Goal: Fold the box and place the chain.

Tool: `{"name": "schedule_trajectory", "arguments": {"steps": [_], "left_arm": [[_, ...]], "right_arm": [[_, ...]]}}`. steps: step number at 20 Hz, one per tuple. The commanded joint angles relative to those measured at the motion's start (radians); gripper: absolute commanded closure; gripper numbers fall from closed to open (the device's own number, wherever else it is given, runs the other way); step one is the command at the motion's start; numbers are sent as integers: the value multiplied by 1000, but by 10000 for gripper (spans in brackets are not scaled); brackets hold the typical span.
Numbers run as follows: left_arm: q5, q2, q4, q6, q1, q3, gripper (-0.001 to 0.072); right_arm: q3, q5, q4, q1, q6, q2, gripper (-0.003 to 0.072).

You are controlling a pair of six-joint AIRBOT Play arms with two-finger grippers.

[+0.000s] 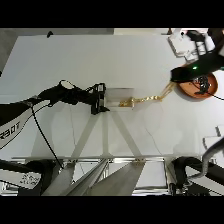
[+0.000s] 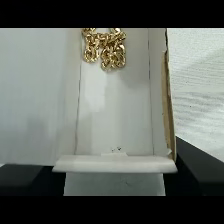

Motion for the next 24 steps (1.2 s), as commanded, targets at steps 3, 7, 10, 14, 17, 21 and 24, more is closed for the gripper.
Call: {"name": "schedule_trajectory", "arguments": {"steps": [3,7,10,14,17,21,24], "left_arm": [[0,0,0,0,0,1,537],[0,0,0,0,0,1,537],[0,0,0,0,0,1,537],[0,0,0,0,0,1,537],[0,0,0,0,0,1,537],[0,0,0,0,0,1,537],[0,0,0,0,0,1,537]], "right_arm": [[0,-131,-37,226,50,2,682],[0,-195,-37,335,50,-6,682],[0,-250,-37,404,50,-31,682],[0,-304,-37,493,50,-86,681],[0,-329,-37,545,49,-119,681],[0,-353,-37,576,49,-182,681],[0,-325,-64,575,50,-230,681]]}}
